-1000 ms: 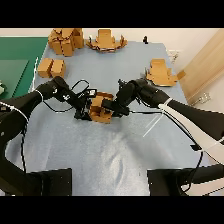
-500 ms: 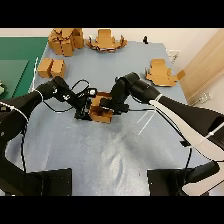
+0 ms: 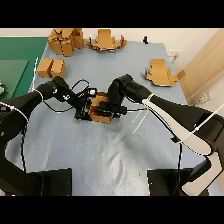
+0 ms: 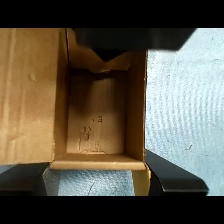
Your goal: Fold the box.
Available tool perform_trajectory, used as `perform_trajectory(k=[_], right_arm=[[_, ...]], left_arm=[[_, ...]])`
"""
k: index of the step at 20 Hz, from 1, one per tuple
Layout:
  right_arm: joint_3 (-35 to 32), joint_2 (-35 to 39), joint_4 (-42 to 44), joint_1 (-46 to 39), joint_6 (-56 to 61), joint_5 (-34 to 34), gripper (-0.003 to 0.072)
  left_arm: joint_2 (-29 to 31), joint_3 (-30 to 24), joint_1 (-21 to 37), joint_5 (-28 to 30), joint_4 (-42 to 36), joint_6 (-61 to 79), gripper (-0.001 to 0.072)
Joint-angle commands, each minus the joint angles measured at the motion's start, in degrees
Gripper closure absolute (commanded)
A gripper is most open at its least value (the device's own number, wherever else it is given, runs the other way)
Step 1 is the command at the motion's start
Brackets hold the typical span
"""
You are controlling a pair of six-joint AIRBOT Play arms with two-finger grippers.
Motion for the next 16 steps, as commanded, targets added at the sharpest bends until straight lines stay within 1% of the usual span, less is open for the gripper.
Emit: perform_trajectory(k=[1,4,6,9,15,16], right_arm=[[1.9,-1.8,-0.3,0.1,0.6,0.0,0.0296],[3.9,-2.7,-2.3,0.4,1.4,-1.2,0.0307],[4.9,-3.2,-4.4,0.9,1.7,-4.1,0.0309],[6.7,-4.8,-5.3,1.8,1.6,-8.0,0.031],[15.1,-10.6,-6.1,3.7,1.6,-13.6,0.0317],[16.4,-11.5,-6.3,3.8,1.6,-15.6,0.0411]], left_arm=[[0.0,0.0,0.0,0.1,0.0,0.0,0.0696],[0.0,0.0,0.0,0.1,0.0,0.0,0.0696],[0.0,0.0,0.0,0.1,0.0,0.0,0.0696],[0.0,0.0,0.0,0.1,0.0,0.0,0.0696],[0.0,0.0,-0.1,0.1,0.0,-0.2,0.0696],[0.0,0.0,-0.1,0.0,0.0,-0.2,0.0696]])
